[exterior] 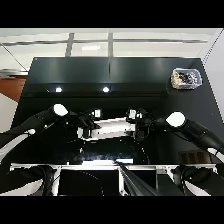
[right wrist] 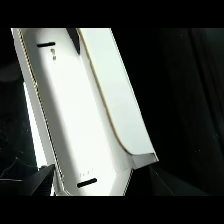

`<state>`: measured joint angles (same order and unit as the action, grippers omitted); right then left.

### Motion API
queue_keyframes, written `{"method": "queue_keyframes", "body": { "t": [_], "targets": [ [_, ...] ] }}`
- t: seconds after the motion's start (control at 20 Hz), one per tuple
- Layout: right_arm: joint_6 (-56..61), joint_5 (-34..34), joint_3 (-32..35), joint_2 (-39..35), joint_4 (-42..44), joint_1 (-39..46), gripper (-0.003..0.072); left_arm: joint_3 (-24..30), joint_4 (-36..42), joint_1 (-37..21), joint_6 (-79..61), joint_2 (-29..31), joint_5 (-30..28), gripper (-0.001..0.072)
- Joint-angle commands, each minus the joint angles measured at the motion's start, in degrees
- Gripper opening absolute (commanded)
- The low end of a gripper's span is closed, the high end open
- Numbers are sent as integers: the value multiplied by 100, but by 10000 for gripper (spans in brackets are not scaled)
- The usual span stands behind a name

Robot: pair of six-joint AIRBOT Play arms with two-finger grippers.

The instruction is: Fold the box and place the chain.

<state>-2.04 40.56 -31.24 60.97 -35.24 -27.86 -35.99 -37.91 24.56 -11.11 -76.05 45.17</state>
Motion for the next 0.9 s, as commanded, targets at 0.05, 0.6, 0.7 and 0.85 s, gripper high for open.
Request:
{"method": "queue_keyframes", "body": {
  "t": [0.05, 0.6, 0.7, 0.85],
  "targets": [
    [-391, 302, -4, 177, 267, -4, 694, -79, -4, 2, -2, 0, 0, 27],
    [-999, 522, -2, 826, 424, -107, 693, -179, -46, 4, 0, -4, -13, 28],
    [-1047, 415, -2, 938, 433, -144, 693, -179, -44, 2, 0, -4, -13, 28],
    [-1045, 299, -2, 1064, 435, -144, 693, -179, -46, 2, 0, -4, -15, 28]
  ]
}}
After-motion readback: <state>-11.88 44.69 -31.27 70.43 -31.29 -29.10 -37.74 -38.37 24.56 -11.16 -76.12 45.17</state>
